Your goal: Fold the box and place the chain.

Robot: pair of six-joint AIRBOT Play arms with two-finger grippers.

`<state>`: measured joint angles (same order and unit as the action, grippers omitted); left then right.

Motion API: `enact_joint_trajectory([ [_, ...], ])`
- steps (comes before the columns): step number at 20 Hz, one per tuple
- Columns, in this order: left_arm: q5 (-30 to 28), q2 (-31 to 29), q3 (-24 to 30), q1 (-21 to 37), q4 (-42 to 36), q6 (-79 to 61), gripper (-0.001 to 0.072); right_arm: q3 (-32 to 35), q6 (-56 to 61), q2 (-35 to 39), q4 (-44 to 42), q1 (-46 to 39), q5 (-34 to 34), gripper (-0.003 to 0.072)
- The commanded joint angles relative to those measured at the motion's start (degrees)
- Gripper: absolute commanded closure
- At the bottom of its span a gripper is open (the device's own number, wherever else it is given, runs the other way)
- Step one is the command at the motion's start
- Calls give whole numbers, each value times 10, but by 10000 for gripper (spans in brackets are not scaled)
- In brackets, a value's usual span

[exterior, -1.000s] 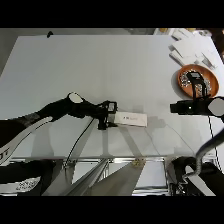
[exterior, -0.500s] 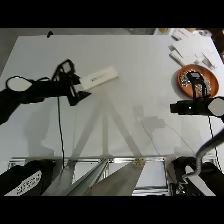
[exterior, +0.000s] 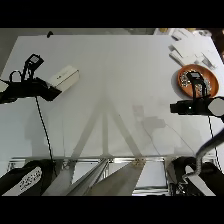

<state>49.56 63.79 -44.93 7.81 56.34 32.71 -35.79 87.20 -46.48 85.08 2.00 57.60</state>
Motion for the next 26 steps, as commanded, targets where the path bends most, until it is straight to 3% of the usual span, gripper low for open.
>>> enact_joint_trajectory([
  [1, 26, 29, 0, 10, 29, 36, 529, 0, 0, 0, 0, 0, 0, 669],
  [6, 76, 94, 0, 10, 31, 49, 385, 0, 0, 0, 0, 0, 0, 668],
  [8, 92, 108, 0, 10, 34, 103, 116, 0, 0, 0, 0, 0, 0, 668],
  [9, 92, 111, 0, 10, 42, 136, 26, 0, 0, 0, 0, 0, 0, 668],
  [15, 103, 99, 0, 10, 66, 179, 15, 0, 0, 1, 0, 0, 0, 668],
  [21, 125, -5, 0, 10, 67, 179, 17, 0, 0, 1, 0, 0, 0, 668],
  [26, 204, -81, 0, 10, 68, 192, 17, 0, 0, 0, 0, 0, 0, 668],
])
